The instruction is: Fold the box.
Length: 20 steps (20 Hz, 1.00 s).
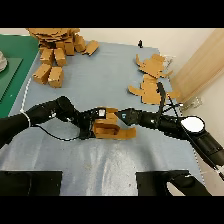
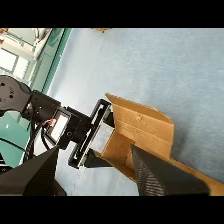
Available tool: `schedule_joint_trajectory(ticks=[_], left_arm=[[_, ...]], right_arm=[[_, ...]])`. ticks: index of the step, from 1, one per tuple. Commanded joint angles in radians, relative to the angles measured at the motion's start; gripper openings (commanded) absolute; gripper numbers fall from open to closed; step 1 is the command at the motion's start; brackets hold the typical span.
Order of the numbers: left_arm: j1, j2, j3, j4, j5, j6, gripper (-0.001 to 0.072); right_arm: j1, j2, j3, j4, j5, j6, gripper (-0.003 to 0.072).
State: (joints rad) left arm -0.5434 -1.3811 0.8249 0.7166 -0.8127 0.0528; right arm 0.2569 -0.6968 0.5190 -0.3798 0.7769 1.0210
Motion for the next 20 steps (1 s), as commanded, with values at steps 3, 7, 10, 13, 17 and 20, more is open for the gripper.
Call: schedule_joint_trajectory(ticks=[3,7,10,13,17,20], left_arm=[[0.001,0.008,0.0,0.056,0.02,-0.062,0.048],[0.0,-0.023,0.0,0.058,0.02,-0.08,0.0481],[-0.002,-0.029,0.0,0.058,0.021,-0.08,0.0481],[-0.002,-0.029,0.0,0.058,0.019,-0.08,0.0481],[-0.005,-0.029,0.0,0.053,0.019,-0.08,0.0481],[-0.005,-0.029,0.0,0.054,0.018,-0.08,0.0481]], right_arm=[[0.001,-0.001,0.0,-0.029,0.027,0.043,0.0514],[0.001,-0.034,-0.001,-0.122,0.105,0.115,0.0004],[0.011,-0.142,-0.001,-0.104,0.116,0.073,0.0004],[0.011,-0.321,0.019,0.175,0.107,-0.232,0.0003],[0.011,-0.544,0.125,0.241,0.142,-0.368,0.0004],[0.011,-0.631,0.174,0.201,0.112,-0.399,0.0003]])
